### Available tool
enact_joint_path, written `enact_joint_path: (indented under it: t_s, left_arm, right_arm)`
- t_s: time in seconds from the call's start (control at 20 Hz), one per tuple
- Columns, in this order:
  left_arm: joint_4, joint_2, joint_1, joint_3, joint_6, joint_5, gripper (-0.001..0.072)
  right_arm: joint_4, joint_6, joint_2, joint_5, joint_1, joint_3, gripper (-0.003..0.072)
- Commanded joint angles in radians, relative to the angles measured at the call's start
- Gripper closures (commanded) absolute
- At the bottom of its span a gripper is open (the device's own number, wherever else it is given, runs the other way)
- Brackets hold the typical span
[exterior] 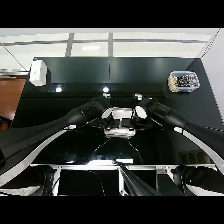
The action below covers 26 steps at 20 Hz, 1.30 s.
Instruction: Fold the box and place the chain.
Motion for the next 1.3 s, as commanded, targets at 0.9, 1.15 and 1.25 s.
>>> enact_joint_path:
  t_s: [0.9,1.15,1.25]
  left_arm:
    - [-0.002,0.000,0.000,0.000,-0.002,0.008,0.0683]
    - [-0.002,0.000,0.000,0.000,-0.002,0.017,0.0683]
    - [-0.001,0.000,0.001,0.000,-0.002,0.026,0.0683]
  right_arm:
    - [-0.544,-0.174,0.499,0.142,-0.138,0.031,0.0289]
    - [-0.772,-0.117,0.461,-0.236,-0.493,-0.064,0.0288]
    - [-0.634,-0.052,0.355,-0.384,-0.672,-0.069,-0.0034]
